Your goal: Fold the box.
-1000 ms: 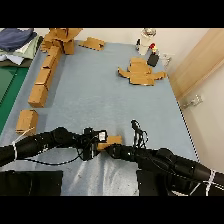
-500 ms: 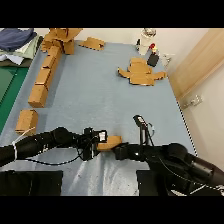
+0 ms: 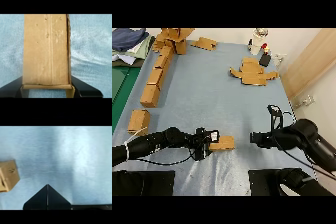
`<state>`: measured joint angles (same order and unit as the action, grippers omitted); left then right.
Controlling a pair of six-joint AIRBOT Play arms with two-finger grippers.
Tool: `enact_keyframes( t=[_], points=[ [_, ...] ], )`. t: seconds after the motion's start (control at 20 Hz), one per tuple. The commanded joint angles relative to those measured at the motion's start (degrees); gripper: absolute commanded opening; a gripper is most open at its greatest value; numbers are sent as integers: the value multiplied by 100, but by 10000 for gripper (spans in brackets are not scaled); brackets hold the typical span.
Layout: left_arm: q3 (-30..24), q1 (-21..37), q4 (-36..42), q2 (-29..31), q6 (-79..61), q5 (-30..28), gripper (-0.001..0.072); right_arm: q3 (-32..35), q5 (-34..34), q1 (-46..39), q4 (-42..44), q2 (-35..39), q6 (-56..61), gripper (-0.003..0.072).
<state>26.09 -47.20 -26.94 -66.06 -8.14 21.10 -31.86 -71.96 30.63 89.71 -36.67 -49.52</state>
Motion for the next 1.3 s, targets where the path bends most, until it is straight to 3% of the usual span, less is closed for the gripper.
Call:
enact_keyframes(
  t=[0.0,0.3,0.75,0.95,1.25],
  points=[
    [4,4,0,-2,0,2,522,-188,-345,-496,164,-815,-214,2],
    [4,2,39,-2,2,2,522,-188,125,-492,717,-1668,-197,2],
    [33,4,39,11,90,26,521,-188,155,-492,719,-1692,-195,2],
    [192,63,35,321,1117,-181,522,-188,151,-492,719,-1692,-195,2],
    [385,883,-4,820,2061,-654,522,-188,151,-492,717,-1692,-197,2]
  ],
)
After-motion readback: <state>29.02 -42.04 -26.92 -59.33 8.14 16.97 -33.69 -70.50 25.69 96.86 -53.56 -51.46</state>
